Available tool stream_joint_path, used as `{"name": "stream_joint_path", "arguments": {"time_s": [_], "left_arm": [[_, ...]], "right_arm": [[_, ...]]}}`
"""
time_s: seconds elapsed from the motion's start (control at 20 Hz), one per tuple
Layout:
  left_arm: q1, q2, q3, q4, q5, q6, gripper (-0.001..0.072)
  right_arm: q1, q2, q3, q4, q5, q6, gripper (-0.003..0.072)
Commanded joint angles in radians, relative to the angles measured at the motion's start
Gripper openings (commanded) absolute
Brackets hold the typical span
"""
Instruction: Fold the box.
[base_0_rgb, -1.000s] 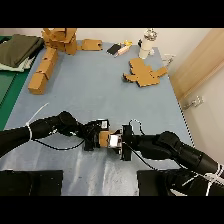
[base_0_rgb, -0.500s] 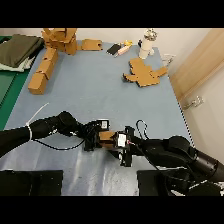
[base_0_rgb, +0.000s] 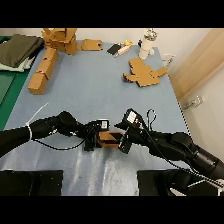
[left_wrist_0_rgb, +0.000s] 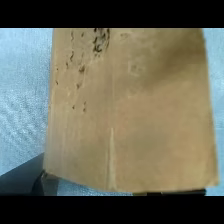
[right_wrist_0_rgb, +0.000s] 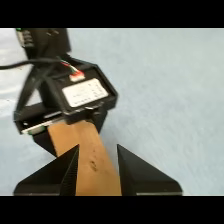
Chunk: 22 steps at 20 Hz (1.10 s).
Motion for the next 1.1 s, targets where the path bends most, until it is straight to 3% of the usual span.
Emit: {"name": "stream_joint_path", "arguments": {"time_s": [0.0, 0.4, 0.7, 0.8, 0.85, 1.05], "left_arm": [[0.000, 0.000, 0.001, 0.000, 0.000, 0.000, 0.0544], [0.000, 0.000, 0.001, 0.000, 0.000, 0.000, 0.0544], [0.000, 0.000, 0.001, 0.000, 0.000, 0.000, 0.0544], [0.000, 0.000, 0.001, 0.000, 0.000, 0.000, 0.0544], [0.000, 0.000, 0.001, 0.000, 0.000, 0.000, 0.0544], [0.000, 0.000, 0.001, 0.000, 0.000, 0.000, 0.0544]], "right_arm": [[-0.031, -0.075, 0.001, -0.023, 0.014, -0.035, 0.0354], [0.064, -0.059, 0.000, -0.023, -0.058, -0.228, 0.0354], [0.064, -0.122, 0.000, -0.018, -0.057, -0.347, 0.0355], [0.069, -0.125, 0.000, 0.004, -0.057, -0.404, 0.0377], [0.074, -0.126, 0.000, 0.002, -0.057, -0.422, 0.0428], [0.079, -0.132, 0.000, -0.002, -0.056, -0.496, 0.0513]]}}
